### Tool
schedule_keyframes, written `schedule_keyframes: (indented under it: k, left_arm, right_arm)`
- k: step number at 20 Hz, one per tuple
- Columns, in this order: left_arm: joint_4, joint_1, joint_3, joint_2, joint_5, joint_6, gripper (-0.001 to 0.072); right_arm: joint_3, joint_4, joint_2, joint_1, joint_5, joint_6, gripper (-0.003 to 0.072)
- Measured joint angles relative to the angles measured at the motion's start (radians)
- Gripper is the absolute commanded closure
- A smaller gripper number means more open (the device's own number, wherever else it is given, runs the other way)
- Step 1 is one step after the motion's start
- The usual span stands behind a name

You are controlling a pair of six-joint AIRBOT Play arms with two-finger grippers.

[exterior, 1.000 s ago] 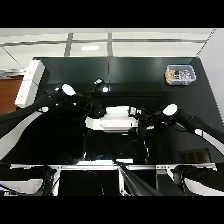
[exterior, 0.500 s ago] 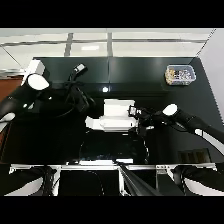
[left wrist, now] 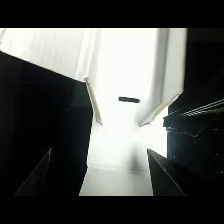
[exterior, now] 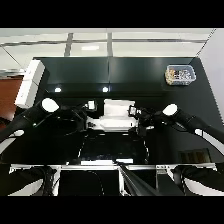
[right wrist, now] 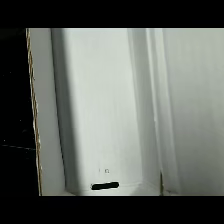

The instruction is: Fold the box and place the chain.

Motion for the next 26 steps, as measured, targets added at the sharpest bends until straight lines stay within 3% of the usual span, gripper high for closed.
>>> schedule_keyframes:
  k: [5, 6, 7, 8, 9, 12, 13, 14, 26]
  left_arm:
    - [0.0, -0.034, 0.04, -0.068, -0.035, 0.013, 0.0024]
    - [-0.001, -0.039, 0.046, -0.076, -0.043, 0.016, 0.0096]
    - [-0.001, -0.043, 0.05, -0.082, -0.049, 0.016, 0.024]
    - [-0.006, -0.047, 0.053, -0.087, -0.053, 0.016, 0.033]
    - [-0.014, -0.051, 0.055, -0.09, -0.061, 0.017, 0.038]
    - [-0.055, -0.064, 0.058, -0.095, -0.053, 0.019, 0.0406]
    - [-0.076, -0.069, 0.059, -0.097, -0.047, 0.019, 0.0527]
    - [-0.092, -0.075, 0.059, -0.097, -0.047, 0.019, 0.0552]
    - [-0.312, -0.129, 0.06, -0.176, 0.003, 0.025, 0.0551]
  right_arm:
    - [0.0, 0.0, 0.0, 0.0, 0.0, 0.0, 0.0491]
    - [0.0, 0.0, 0.0, 0.0, 0.0, 0.0, 0.0491]
    - [0.0, 0.0, 0.0, 0.0, 0.0, 0.0, 0.0491]
    - [0.0, 0.0, 0.0, 0.0, 0.0, 0.0, 0.0491]
    - [0.0, 0.0, 0.0, 0.0, 0.0, 0.0, 0.0491]
    - [0.0, 0.0, 0.0, 0.0, 0.0, 0.0, 0.0491]
    - [0.0, 0.0, 0.0, 0.0, 0.0, 0.0, 0.0491]
    - [0.0, 0.0, 0.0, 0.0, 0.0, 0.0, 0.0491]
    - [0.0, 0.0, 0.0, 0.0, 0.0, 0.0, 0.0491]
